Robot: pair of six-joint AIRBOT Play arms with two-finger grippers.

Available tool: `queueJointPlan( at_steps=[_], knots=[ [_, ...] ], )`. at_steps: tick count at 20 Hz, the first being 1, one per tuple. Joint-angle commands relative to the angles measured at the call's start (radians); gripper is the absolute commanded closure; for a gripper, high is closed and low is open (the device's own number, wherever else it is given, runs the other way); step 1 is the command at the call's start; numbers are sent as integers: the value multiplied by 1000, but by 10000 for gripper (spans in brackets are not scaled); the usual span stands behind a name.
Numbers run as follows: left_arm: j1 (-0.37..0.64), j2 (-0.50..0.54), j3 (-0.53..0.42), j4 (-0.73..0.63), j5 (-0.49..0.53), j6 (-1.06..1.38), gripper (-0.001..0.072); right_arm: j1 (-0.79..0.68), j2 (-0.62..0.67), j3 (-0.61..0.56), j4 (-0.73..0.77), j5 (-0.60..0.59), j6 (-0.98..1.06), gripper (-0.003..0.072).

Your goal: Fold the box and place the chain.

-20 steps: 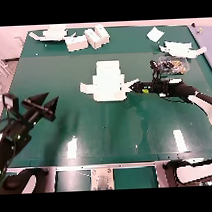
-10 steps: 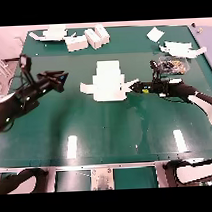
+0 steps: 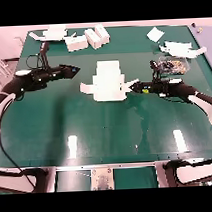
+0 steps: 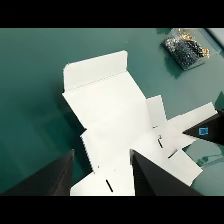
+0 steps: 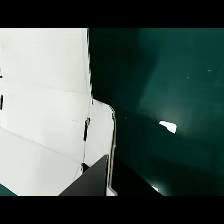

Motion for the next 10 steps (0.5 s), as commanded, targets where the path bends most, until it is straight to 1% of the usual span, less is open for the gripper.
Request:
queueJointPlan(
  at_steps=[1, 6, 8, 10],
  knots=[
    [0, -101, 140, 151, -59, -174, 273, 0, 0, 0, 0, 0, 0, 682],
    [0, -247, 317, 263, -185, -305, 273, 0, 0, 0, 0, 1, 0, 682],
    [0, -310, 384, 263, -232, -325, 273, 0, 0, 0, 0, 1, 0, 682],
    [-1, -355, 432, 263, -250, -334, 273, 0, 0, 0, 0, 1, 0, 682]
  ],
)
